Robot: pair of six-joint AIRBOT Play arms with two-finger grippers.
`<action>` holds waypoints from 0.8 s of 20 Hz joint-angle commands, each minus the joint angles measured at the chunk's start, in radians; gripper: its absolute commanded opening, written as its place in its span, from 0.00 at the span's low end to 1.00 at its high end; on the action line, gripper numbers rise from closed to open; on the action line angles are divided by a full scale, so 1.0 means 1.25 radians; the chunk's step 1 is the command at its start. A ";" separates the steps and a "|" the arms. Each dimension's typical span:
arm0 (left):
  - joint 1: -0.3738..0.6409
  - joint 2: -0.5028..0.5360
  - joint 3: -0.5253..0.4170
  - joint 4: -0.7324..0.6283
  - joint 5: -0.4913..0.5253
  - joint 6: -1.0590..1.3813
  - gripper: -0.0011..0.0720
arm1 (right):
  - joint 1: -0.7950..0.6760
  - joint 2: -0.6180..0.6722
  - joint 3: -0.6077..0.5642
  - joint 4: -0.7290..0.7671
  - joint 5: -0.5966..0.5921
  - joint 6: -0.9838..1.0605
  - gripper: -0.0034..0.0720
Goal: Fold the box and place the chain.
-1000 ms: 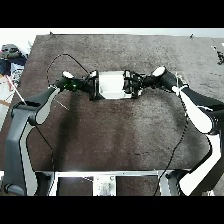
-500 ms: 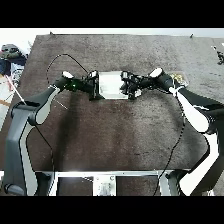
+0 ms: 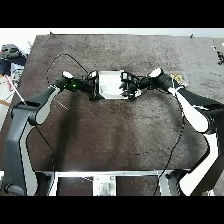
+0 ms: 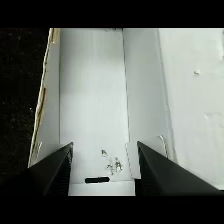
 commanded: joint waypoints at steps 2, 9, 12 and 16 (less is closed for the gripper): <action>0.000 -0.001 0.000 0.000 0.000 0.000 0.66 | 0.000 0.005 0.000 -0.043 -0.002 0.014 0.65; 0.000 -0.001 0.000 0.000 0.000 0.000 0.66 | -0.045 0.098 0.000 -0.175 0.011 0.340 0.06; 0.000 -0.001 0.000 0.000 0.000 0.000 0.66 | -0.085 0.138 0.002 -0.178 0.001 0.612 0.06; 0.000 -0.001 0.000 0.000 0.000 0.000 0.66 | -0.188 0.140 0.002 -0.178 0.069 0.853 0.06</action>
